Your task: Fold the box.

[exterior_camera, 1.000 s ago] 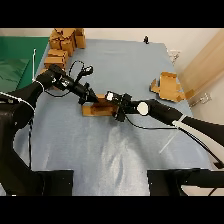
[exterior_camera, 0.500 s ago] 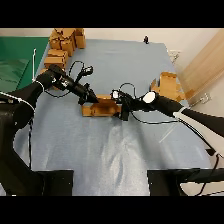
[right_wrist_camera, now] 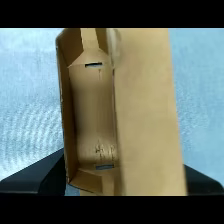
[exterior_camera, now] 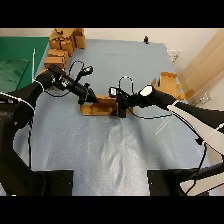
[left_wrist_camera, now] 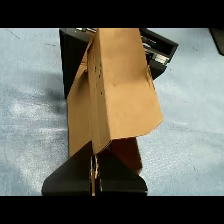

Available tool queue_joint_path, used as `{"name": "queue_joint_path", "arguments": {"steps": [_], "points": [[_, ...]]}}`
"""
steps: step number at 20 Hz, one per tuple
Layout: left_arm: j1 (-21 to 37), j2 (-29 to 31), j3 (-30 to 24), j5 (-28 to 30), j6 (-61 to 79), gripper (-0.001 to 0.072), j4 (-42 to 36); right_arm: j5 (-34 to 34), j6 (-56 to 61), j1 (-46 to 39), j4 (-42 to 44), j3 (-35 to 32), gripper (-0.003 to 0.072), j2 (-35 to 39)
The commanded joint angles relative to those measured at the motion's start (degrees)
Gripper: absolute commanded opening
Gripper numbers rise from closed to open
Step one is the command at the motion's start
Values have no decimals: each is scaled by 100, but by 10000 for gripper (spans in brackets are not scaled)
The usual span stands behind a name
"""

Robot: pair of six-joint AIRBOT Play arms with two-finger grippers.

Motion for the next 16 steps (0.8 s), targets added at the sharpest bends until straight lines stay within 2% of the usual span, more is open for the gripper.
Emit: {"name": "queue_joint_path", "arguments": {"steps": [1, 12, 13, 16], "points": [[-9, -2, -2, 37, -2, 21, 4, 321, 442, -4, -450, 57, 694, -52], [-9, -59, -2, 109, -114, 21, 107, 461, 608, 0, -579, 57, 690, -52], [-7, -59, -2, 133, -114, 21, 105, 446, 671, 0, -614, 57, 649, -52], [-7, -59, -2, 208, -116, 21, 107, 356, 841, 0, -638, 57, 650, -52]]}}
